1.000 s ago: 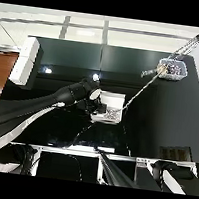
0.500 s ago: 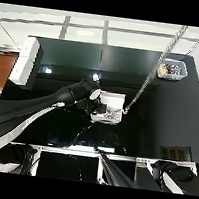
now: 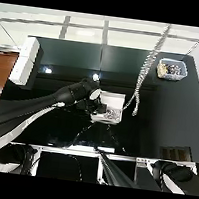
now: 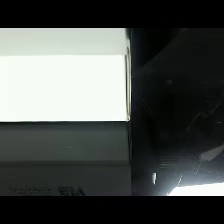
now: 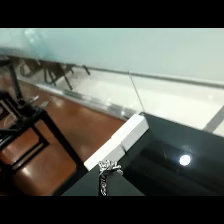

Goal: Fold the box and place the chain.

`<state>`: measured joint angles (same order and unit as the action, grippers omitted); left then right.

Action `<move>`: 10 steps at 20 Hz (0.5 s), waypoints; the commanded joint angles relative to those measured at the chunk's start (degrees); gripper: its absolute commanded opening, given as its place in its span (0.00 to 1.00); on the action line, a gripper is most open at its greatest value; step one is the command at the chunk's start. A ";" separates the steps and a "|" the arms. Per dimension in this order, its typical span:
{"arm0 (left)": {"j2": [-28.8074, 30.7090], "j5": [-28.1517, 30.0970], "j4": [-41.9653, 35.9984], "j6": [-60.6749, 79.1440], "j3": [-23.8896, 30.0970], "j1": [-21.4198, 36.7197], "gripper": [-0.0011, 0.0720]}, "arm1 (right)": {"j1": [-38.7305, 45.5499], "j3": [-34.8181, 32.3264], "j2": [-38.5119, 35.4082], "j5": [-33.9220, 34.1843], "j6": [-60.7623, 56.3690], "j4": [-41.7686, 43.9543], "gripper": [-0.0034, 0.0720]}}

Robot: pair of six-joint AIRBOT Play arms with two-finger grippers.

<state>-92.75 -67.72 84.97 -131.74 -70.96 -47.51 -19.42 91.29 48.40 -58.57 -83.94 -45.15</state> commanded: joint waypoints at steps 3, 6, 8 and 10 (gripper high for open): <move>0.02 0.00 0.02 0.00 -0.02 0.04 0.05 | -3.89 -2.10 4.66 -10.27 -1.42 0.42 0.07; 0.02 -0.02 0.02 0.00 -0.02 0.04 0.05 | -4.61 -4.74 5.68 -11.65 -1.92 -2.80 0.07; 0.02 -0.02 0.02 0.00 -0.02 0.04 0.05 | -4.61 -6.45 5.68 -12.11 -3.34 -7.17 0.07; 0.02 -0.04 0.02 0.00 -0.02 0.04 0.05 | -4.61 -8.96 5.66 -12.90 -3.76 -8.20 0.07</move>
